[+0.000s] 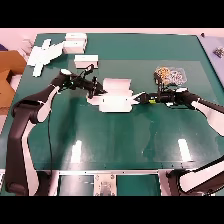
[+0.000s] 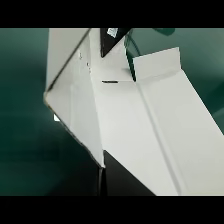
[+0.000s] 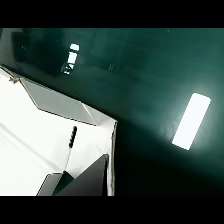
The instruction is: Fold the box and place the chain.
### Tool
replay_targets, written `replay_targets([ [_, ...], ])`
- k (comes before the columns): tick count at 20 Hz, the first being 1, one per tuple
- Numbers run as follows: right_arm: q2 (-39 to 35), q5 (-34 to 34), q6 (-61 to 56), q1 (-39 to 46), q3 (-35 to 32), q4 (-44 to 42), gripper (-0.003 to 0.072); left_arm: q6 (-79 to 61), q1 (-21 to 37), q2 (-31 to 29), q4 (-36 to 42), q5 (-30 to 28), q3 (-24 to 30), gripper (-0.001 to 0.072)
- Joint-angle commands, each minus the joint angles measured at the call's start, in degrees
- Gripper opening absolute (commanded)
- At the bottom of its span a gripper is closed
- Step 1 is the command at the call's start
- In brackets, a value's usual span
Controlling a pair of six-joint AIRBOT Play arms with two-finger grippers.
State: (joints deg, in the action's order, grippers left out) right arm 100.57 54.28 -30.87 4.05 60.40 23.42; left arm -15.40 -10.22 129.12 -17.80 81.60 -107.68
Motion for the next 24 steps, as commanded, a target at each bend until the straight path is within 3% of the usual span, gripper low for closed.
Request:
replay_targets([
  [1, -0.02, -0.04, -0.11, -0.02, 0.00, -0.02, 0.0010, -1.62, -0.02, -0.04, -0.24, 0.79, 1.68, 0.0015],
  [24, 0.00, -0.02, -1.05, -0.04, 0.00, -0.02, 0.0009, -5.92, -0.02, -0.02, -1.09, -1.90, 3.69, 0.0017],
])
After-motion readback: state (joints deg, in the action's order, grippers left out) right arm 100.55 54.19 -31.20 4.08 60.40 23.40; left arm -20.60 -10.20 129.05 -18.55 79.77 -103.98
